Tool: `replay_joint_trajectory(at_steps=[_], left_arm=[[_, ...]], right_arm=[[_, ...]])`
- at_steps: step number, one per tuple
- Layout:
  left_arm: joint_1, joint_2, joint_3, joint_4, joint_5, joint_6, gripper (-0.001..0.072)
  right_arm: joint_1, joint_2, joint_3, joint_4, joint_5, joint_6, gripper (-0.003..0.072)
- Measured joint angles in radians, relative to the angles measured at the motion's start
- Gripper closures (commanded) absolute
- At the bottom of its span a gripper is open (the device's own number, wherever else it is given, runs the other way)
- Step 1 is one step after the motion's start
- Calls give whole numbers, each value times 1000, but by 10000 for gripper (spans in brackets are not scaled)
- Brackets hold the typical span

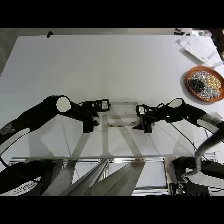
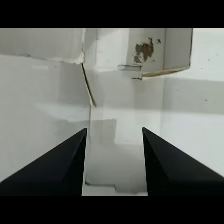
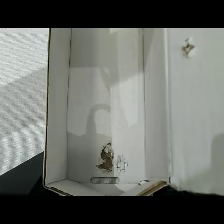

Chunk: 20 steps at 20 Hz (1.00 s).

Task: Fold the box and place the chain.

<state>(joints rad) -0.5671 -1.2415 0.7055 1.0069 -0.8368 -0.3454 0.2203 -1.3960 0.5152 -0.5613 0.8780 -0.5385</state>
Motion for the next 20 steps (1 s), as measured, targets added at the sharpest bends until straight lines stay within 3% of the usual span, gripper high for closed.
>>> replay_joint_trajectory(at_steps=[5, 20], left_arm=[[-3, -26, -15, -19, 89, 71, 321], [-66, -87, -18, -147, 116, 291, 399]], right_arm=[[0, 0, 0, 0, 0, 0, 346], [0, 0, 0, 0, 0, 0, 346]])
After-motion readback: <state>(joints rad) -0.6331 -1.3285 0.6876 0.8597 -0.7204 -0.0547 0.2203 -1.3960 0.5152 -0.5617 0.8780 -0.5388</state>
